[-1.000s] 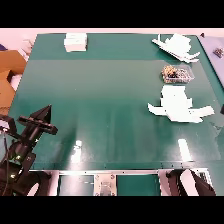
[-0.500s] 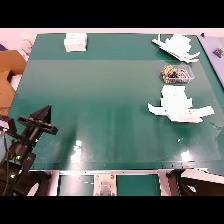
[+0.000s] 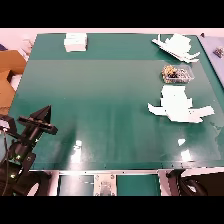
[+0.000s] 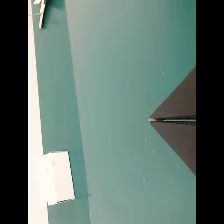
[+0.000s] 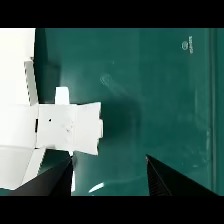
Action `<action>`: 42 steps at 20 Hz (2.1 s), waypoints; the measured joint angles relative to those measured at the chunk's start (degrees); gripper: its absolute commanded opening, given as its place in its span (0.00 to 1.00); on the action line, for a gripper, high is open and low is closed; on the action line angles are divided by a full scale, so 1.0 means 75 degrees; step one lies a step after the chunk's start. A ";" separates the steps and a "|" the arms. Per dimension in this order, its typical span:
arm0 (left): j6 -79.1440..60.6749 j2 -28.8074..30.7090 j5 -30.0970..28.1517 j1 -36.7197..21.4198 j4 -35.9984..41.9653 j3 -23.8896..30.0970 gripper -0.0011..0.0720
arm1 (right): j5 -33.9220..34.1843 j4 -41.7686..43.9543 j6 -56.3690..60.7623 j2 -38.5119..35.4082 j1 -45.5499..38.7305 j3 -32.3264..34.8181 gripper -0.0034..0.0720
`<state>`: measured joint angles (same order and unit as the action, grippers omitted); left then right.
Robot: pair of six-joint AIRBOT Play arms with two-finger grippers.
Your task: Fold the box and place the chain.
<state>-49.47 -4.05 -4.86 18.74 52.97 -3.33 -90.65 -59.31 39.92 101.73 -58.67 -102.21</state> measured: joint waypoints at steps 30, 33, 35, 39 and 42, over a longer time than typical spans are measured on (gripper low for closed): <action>0.0023 0.0000 -0.0093 0.0000 0.0006 0.0000 0.04 | -0.0801 -0.0119 -0.0015 0.1673 0.0670 0.0568 0.77; 0.0023 0.0000 -0.0096 0.0000 0.0006 0.0000 0.04 | -0.0787 -0.0108 -0.0017 0.1679 0.0676 0.0393 0.77; 0.0023 0.0000 -0.0096 0.0000 0.0003 0.0000 0.04 | -0.0758 -0.0093 -0.0017 0.1679 0.0679 0.0239 0.77; 0.0023 0.0000 -0.0125 0.0000 0.0006 0.0000 0.04 | -0.0597 0.0082 -0.0020 0.1725 0.0746 0.0082 0.77; 0.0023 0.0000 -0.0137 0.0000 0.0006 0.0000 0.04 | -0.0423 0.0157 -0.0020 0.1886 0.0868 0.0047 0.77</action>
<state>-49.30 -4.05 -5.89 18.74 53.01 -3.33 -93.82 -58.13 39.77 115.87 -52.16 -101.86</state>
